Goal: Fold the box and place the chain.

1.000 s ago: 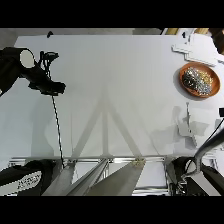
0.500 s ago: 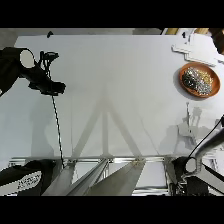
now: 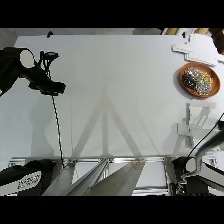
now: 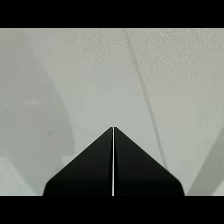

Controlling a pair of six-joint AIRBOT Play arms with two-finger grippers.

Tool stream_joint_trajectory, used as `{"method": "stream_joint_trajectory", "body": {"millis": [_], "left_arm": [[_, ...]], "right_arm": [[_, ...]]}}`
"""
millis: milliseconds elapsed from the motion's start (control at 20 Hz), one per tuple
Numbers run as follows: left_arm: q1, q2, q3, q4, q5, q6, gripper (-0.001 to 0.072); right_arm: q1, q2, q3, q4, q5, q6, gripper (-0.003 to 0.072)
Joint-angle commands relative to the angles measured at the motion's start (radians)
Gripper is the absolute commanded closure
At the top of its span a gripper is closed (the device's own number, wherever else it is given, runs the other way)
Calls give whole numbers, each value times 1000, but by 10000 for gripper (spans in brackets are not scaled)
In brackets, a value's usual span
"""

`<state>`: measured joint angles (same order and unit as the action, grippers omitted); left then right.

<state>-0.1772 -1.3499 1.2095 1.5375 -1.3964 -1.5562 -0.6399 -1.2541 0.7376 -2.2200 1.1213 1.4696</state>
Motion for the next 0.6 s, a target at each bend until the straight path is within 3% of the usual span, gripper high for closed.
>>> {"method": "stream_joint_trajectory", "body": {"millis": [0,100,550], "left_arm": [[1,1,0,0,0,0,701],[1,1,0,0,0,0,701],[1,1,0,0,0,0,701]], "right_arm": [[37,45,1,0,24,5,671],[101,130,1,71,22,5,673],[412,545,-43,796,66,-120,673]]}}
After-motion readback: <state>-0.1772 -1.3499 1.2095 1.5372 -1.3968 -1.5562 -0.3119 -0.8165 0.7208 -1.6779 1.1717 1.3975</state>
